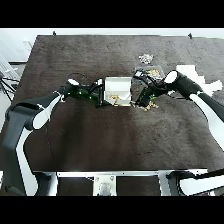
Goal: Fold the box and place the chain.
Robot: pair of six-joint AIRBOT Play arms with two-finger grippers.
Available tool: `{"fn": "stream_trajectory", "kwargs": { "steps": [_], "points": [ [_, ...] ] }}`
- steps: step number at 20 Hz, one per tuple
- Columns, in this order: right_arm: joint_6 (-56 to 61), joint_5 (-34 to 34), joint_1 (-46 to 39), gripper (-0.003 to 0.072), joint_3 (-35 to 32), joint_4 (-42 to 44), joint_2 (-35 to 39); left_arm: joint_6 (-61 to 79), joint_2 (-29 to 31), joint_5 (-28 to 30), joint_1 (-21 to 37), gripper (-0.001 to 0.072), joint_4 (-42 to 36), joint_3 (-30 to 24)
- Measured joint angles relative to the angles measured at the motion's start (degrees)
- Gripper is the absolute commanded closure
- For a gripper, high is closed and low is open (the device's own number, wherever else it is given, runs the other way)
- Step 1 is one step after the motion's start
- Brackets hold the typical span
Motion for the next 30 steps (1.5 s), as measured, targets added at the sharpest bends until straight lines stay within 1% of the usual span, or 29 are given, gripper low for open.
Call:
{"fn": "stream_trajectory", "kwargs": {
  "steps": [5,10,11,12,13,14,15,16,17,18,19,20,25,30],
  "points": [
    [-5.57,-0.02,-0.24,0.0162,-0.22,0.81,-2.29,0.0,0.0,0.0,0.0,0.0295,0.0,0.0],
    [-8.39,-1.57,0.39,0.0169,-0.09,-0.96,-4.13,0.0,0.0,0.02,0.0,0.0295,0.0,0.0],
    [-8.63,-1.68,0.52,0.0203,0.11,-1.31,-4.59,0.0,0.0,0.02,0.0,0.0295,0.0,0.0],
    [-8.96,-1.81,0.63,0.0289,0.37,-1.49,-4.94,0.0,0.0,0.04,0.0,0.0295,0.0,0.0],
    [-9.14,-1.97,0.68,0.0323,0.68,-1.68,-5.33,0.0,0.0,0.04,0.0,0.0295,0.0,0.0],
    [-9.31,-1.99,0.7,0.0325,1.07,-1.86,-5.77,0.0,0.0,0.04,0.0,0.0295,0.0,0.0],
    [-9.4,-1.9,0.79,0.0412,1.42,-2.05,-6.1,0.0,0.0,0.07,0.0,0.0295,0.0,0.0],
    [-9.42,-2.03,0.83,0.0424,1.75,-2.19,-6.47,0.0,0.0,0.07,0.0,0.0295,0.0,0.0],
    [-9.44,-2.03,1.01,0.0455,1.97,-2.32,-6.69,0.0,0.0,0.07,0.0,0.0295,0.0,0.0],
    [-9.62,-2.1,1.2,0.0576,2.14,-2.4,-6.91,0.0,0.0,0.07,0.0,0.0295,-0.02,0.0],
    [-9.57,-1.95,1.44,0.0669,2.32,-2.38,-7.08,0.0,0.0,0.09,0.0,0.0295,-0.02,0.0],
    [-9.62,-1.75,1.68,0.0685,2.38,-2.51,-7.19,0.0,0.0,0.09,0.0,0.0295,0.0,0.0],
    [-8.0,2.78,2.36,0.0686,4.33,-2.82,-6.84,0.0,0.0,0.11,0.0,0.0295,0.0,0.0],
    [-4.79,5.38,2.47,0.0686,9.84,-2.16,-0.79,0.0,0.0,0.13,0.0,0.0295,-0.02,0.0]
  ]
}}
